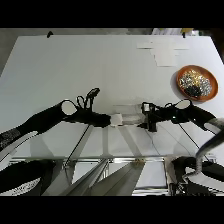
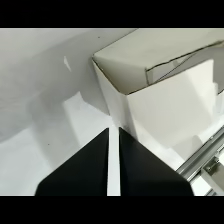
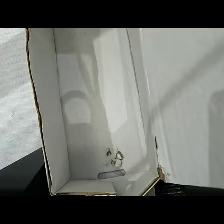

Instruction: Fold the box and place the chain.

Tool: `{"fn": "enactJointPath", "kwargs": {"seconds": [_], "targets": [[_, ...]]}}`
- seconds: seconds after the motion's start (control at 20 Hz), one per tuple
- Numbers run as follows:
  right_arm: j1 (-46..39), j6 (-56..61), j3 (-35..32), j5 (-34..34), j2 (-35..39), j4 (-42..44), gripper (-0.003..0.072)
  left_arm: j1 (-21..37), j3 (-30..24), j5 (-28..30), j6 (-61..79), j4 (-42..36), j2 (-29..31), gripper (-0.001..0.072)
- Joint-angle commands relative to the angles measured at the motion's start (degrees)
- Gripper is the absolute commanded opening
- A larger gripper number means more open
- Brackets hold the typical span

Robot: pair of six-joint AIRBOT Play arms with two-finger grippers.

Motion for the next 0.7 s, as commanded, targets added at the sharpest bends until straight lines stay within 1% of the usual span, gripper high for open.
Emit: {"fn": "enactJointPath", "kwargs": {"seconds": [0.0, 0.1, 0.15, 0.4, 0.5, 0.65], "targets": [[0.04, 0.00, -0.04, 0.00, 0.04, 0.00, 0.0448, -0.81, 0.96, 0.63, 0.90, -0.85, 0.15, 0.0093], [0.04, 0.00, -0.04, 0.02, 0.04, 0.00, 0.0448, -0.81, 1.81, 0.61, 0.90, -0.76, 0.15, 0.0108], [0.04, 0.00, -0.04, 0.00, 0.04, 0.00, 0.0448, -0.81, 2.05, 0.61, 0.87, -0.74, 0.15, 0.0161], [0.04, 0.00, -0.04, 0.02, 0.04, 0.00, 0.0448, -0.81, 2.19, 0.17, 0.90, -0.76, 0.15, 0.0162], [0.04, 0.00, -0.04, 0.02, 0.04, 0.00, 0.0448, -0.79, 2.19, 0.11, 0.87, -0.74, 0.15, 0.0180], [0.04, 0.00, -0.04, 0.02, 0.04, 0.00, 0.0448, -0.66, 2.19, -0.87, 0.31, 0.42, 0.15, 0.0180]]}}
